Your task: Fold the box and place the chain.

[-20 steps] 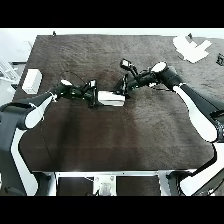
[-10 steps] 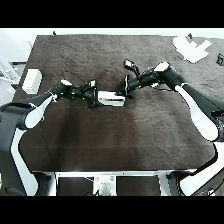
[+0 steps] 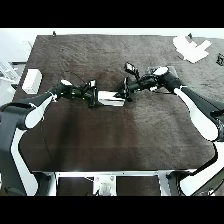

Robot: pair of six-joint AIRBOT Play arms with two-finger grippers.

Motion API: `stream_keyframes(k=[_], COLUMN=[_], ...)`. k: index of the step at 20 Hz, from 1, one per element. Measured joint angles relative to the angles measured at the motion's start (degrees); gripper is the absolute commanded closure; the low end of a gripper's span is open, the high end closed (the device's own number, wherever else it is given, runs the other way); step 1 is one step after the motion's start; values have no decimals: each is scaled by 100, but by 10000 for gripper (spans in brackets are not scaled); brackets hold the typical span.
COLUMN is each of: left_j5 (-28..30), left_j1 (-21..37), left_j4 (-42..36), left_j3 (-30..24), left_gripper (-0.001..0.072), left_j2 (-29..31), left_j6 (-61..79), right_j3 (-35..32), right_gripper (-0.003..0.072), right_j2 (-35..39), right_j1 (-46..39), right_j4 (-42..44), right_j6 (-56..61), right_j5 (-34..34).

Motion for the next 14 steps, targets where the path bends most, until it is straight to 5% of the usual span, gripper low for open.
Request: stream_keyframes(k=[14], left_j5=[2], left_j1=[2], left_j4=[-2], left_j3=[0], left_gripper=[298], left_j2=[0], left_j6=[-4], right_j3=[-155], right_gripper=[463], right_j2=[0], right_j1=[0], right_j4=[245], right_j6=[-654], right_j5=[-378])
